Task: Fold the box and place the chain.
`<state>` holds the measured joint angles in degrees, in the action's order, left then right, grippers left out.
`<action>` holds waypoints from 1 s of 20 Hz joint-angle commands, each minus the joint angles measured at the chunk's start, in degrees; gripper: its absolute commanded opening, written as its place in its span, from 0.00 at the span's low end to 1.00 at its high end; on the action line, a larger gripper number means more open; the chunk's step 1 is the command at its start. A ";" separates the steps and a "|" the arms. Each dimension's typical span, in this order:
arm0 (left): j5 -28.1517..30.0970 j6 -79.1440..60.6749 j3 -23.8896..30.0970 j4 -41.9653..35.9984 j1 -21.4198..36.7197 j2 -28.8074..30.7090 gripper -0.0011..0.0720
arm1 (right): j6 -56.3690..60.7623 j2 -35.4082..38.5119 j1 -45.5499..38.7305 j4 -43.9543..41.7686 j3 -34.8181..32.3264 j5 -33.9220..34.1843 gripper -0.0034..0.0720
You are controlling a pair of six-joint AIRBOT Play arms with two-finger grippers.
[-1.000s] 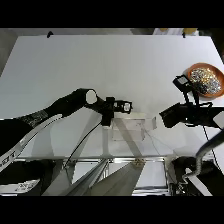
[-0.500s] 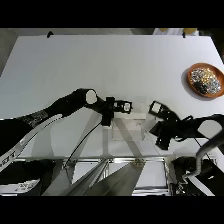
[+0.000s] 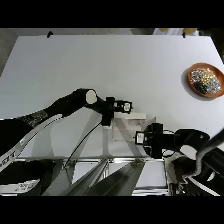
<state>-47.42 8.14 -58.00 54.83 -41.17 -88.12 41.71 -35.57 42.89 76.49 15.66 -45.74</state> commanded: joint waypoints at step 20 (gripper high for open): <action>0.00 -0.02 -0.07 0.02 0.00 0.04 0.03 | -8.35 -0.48 -8.55 0.26 -0.44 13.38 0.93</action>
<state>-47.35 8.14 -58.00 54.85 -41.17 -88.12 38.57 -36.01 36.62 82.28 14.72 -30.81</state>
